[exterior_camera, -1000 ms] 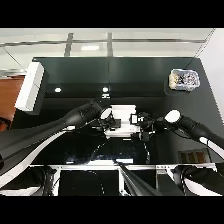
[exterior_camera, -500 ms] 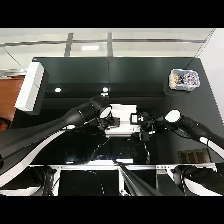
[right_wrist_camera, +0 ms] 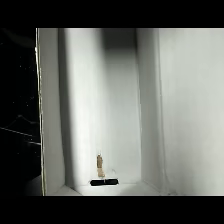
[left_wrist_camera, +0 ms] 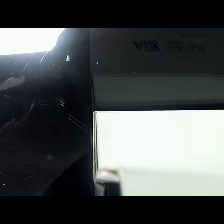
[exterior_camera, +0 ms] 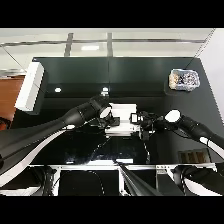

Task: Fold the box and place the chain.

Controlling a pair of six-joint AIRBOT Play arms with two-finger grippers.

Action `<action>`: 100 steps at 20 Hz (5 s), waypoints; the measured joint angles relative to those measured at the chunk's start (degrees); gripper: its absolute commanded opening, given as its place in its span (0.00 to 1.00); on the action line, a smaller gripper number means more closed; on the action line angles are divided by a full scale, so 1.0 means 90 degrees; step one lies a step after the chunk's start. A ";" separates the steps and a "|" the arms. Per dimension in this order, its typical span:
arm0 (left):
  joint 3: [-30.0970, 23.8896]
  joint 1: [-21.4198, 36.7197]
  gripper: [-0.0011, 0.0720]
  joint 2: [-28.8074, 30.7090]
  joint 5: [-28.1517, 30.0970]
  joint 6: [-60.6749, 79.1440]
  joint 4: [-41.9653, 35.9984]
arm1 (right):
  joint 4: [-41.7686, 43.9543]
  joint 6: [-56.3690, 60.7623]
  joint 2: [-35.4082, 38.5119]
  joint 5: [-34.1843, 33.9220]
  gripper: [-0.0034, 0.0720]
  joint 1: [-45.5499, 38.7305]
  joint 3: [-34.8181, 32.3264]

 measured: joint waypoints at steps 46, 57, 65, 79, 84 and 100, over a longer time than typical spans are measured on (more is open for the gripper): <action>0.0012 0.0136 0.05 0.0000 -0.0311 0.0134 0.0068 | 0.1190 0.0512 0.0046 0.0379 0.43 0.0267 0.0039; 0.0012 0.0146 0.05 0.0000 -0.0338 0.0129 0.0066 | -0.0879 0.4867 0.1559 0.1450 0.06 -0.1190 0.0379; 0.0012 0.0148 0.05 0.0000 -0.0369 0.0148 0.0068 | -0.1234 0.8823 0.1741 0.1678 0.06 -0.3517 -0.0736; 0.0012 0.0146 0.05 0.0000 -0.0369 0.0141 0.0068 | 0.1090 0.7924 0.0602 0.2489 0.82 -0.1751 -0.0199; 0.0012 0.0146 0.05 0.0000 -0.0369 0.0143 0.0068 | 0.1202 0.8051 0.0588 0.2696 0.65 -0.1627 0.0056; 0.0012 0.0148 0.05 0.0000 -0.0374 0.0134 0.0073 | -0.0986 1.0428 0.0544 0.1685 0.40 0.0107 0.0945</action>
